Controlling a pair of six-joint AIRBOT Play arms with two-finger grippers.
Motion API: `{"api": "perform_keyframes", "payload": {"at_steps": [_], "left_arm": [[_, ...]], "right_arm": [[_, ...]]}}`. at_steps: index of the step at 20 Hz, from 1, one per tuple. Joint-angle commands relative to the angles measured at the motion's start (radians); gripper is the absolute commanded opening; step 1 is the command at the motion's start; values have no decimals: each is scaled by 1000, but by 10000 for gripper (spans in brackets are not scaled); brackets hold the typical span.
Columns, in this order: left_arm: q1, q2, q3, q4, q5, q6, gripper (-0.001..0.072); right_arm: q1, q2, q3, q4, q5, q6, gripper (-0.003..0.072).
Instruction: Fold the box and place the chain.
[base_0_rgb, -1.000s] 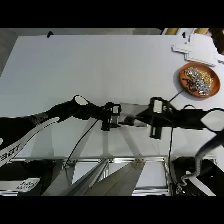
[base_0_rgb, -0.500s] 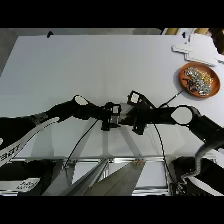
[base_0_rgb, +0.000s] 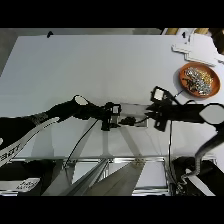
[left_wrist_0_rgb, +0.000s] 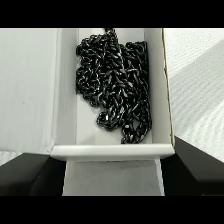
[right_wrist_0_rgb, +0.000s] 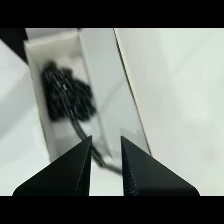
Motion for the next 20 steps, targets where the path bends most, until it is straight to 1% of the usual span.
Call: {"api": "perform_keyframes", "payload": {"at_steps": [1,2,4,6,8,11,14,15,16,18,19,20], "left_arm": [[1,0,0,0,0,0,149],[1,0,0,0,0,0,149],[1,0,0,0,0,0,149],[1,0,0,0,0,0,149],[1,0,0,0,0,0,149],[1,0,0,0,0,0,149],[1,0,0,0,0,0,149],[1,0,0,0,0,0,149],[1,0,0,0,0,0,149],[1,0,0,0,0,0,149],[1,0,0,0,0,0,149],[1,0,0,0,0,0,149]], "right_arm": [[-166,-9,-17,-28,101,-232,321],[-191,-37,-34,-28,81,-262,366],[-199,-104,-66,-24,44,-315,366],[-195,-173,-96,27,25,-412,366],[-164,-223,-109,63,-30,-509,366],[-127,-314,-109,77,-127,-529,365],[-126,-374,-109,80,-155,-533,356],[-126,-376,-109,87,-157,-557,337],[-126,-376,-109,103,-157,-581,260],[-126,-376,-109,140,-154,-600,158],[-126,-376,-109,153,-143,-599,149],[-126,-375,-109,155,-124,-592,69]]}}
